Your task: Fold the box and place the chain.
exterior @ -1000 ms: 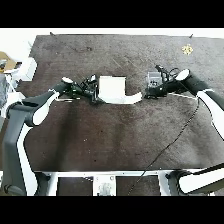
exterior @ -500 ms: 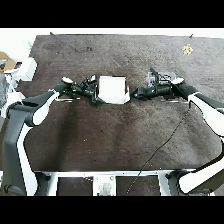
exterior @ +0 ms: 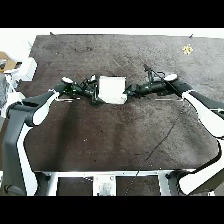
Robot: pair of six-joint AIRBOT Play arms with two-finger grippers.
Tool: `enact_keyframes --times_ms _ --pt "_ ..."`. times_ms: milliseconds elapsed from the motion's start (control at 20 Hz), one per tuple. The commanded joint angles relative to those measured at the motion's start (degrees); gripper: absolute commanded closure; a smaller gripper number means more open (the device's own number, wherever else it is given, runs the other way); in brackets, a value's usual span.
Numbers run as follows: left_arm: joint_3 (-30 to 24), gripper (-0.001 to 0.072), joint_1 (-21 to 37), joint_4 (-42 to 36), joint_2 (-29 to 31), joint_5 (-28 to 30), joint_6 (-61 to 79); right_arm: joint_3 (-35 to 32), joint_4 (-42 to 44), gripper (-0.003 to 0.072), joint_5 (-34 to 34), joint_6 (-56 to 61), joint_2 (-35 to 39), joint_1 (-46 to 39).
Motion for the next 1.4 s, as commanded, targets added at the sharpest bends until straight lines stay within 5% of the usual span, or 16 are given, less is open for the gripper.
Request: enact_keyframes --times_ms 0,600,1000,1350 --pt "0.0 0.0092 0.1 0.0 0.0 0.0 0.0 3.8 -9.6 0.0186 -0.5 8.6 0.0 3.0" --pt "0.0 0.0092 0.1 0.0 0.0 0.0 0.0 8.1 -34.5 0.0185 -5.0 29.2 -0.3 11.2" --pt "0.0 0.0091 0.1 0.0 0.0 0.0 0.0 22.5 -56.1 0.024 10.4 46.2 -6.7 19.4" --pt "0.0 0.0092 0.1 0.0 0.0 0.0 0.0 23.2 -62.8 0.0283 10.0 56.2 -7.3 21.8"
